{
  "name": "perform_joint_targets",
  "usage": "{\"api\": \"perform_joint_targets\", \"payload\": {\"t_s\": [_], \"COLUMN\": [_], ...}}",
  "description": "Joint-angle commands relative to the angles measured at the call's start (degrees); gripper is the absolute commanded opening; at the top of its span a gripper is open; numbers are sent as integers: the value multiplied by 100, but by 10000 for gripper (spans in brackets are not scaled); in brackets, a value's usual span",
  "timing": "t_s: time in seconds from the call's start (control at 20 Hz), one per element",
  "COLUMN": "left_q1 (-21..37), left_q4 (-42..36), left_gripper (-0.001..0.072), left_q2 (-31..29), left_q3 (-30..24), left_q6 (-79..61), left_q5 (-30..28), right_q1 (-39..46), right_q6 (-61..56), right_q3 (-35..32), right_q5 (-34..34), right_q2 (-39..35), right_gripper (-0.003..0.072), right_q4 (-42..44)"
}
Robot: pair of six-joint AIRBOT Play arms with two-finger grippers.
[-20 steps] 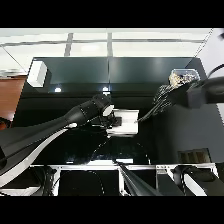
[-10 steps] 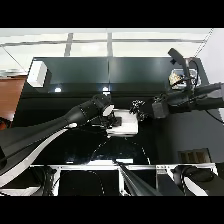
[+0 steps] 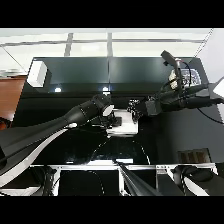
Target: Fold the box and place the chain.
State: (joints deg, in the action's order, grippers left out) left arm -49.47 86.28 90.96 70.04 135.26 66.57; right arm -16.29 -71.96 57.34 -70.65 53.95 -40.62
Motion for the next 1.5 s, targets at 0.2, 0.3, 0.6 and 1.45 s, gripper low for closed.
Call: {"api": "perform_joint_targets", "payload": {"t_s": [0.2, 0.3, 0.6, 1.45], "left_q1": [0, 0, 0, 0], "left_q4": [2, 2, 2, 4], "left_gripper": [27, 27, 27, 27], "left_q2": [2, 2, 2, 2], "left_q3": [2, 2, 2, 2], "left_q6": [-2, 0, 0, 0], "left_q5": [0, 0, -4, -9], "right_q1": [-157, -160, -350, 490], "right_q6": [-138, -236, -437, -254], "right_q3": [-136, -138, -686, -748], "right_q5": [-11, -153, 426, -175], "right_q2": [341, 348, 376, 385], "right_gripper": [5, 4, 5, 209], "right_q4": [-741, -990, -837, -813]}}
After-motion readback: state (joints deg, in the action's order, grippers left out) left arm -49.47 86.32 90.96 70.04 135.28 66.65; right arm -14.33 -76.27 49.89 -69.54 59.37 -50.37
